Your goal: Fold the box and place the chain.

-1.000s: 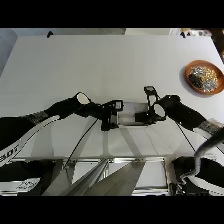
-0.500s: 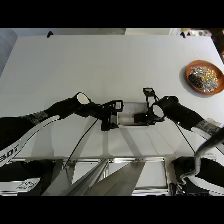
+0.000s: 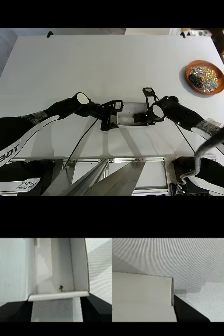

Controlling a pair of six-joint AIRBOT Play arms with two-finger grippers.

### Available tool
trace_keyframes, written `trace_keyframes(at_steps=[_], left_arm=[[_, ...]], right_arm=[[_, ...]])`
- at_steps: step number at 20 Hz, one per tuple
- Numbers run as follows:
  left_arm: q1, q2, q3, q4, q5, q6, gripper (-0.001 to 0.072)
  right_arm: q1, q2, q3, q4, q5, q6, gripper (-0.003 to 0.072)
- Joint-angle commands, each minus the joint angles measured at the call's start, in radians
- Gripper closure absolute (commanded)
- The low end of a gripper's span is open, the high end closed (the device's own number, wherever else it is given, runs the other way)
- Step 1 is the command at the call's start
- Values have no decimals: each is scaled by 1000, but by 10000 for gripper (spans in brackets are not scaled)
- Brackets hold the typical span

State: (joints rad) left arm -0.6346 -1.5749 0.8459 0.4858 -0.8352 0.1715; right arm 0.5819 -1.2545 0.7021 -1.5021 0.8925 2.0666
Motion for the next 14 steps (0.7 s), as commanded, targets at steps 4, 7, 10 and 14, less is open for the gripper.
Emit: trace_keyframes(at_steps=[4,7,10,14], left_arm=[[-1,0,0,0,0,4,497],[-1,1,0,0,-2,4,497],[-1,1,0,0,-4,4,497],[-1,1,0,0,-7,4,497]], right_arm=[[0,68,2,-11,64,0,347],[0,105,3,-18,108,-11,345],[0,135,16,-18,206,-85,339],[-5,210,158,-20,383,-240,327]])
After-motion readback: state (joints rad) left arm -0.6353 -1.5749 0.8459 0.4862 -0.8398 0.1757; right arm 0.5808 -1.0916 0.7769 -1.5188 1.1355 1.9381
